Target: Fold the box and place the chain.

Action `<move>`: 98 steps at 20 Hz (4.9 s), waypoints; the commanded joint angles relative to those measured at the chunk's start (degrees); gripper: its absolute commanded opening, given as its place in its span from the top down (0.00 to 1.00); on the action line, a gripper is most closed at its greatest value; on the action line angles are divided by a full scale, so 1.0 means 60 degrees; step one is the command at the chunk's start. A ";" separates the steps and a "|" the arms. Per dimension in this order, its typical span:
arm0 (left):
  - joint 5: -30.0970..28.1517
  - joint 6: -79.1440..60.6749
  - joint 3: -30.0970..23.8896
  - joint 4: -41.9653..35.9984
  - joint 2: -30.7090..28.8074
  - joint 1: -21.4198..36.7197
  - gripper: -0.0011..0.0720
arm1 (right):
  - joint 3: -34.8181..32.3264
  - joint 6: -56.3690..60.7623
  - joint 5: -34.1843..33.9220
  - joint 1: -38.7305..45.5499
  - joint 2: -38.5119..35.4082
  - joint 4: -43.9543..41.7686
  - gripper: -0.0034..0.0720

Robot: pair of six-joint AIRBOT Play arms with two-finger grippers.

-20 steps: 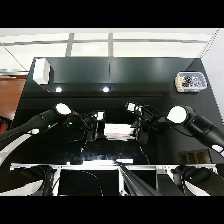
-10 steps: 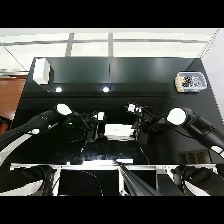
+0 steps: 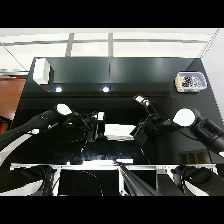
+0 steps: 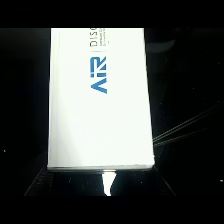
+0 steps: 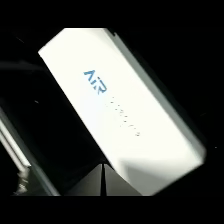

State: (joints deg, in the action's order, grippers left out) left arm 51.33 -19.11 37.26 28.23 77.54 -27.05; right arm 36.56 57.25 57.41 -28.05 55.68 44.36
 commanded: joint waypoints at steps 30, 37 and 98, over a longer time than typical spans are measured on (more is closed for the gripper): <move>0.0062 0.0011 0.0004 0.0000 -0.0011 0.0055 0.35 | -0.0481 0.0324 0.0627 0.2958 0.0066 -0.3293 0.94; 0.0754 0.2834 0.0262 0.1905 -0.1628 0.0076 0.01 | -0.0481 0.1002 0.2208 0.6634 -0.2459 -0.0969 0.94; 0.0721 1.5664 0.2820 0.8575 -0.0295 0.5020 0.60 | -0.0492 0.1249 0.2459 0.7526 -0.2663 -0.0484 0.94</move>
State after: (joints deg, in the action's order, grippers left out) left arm 53.43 60.80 54.15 73.95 76.51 -11.31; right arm 33.63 64.79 72.20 17.06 39.77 41.41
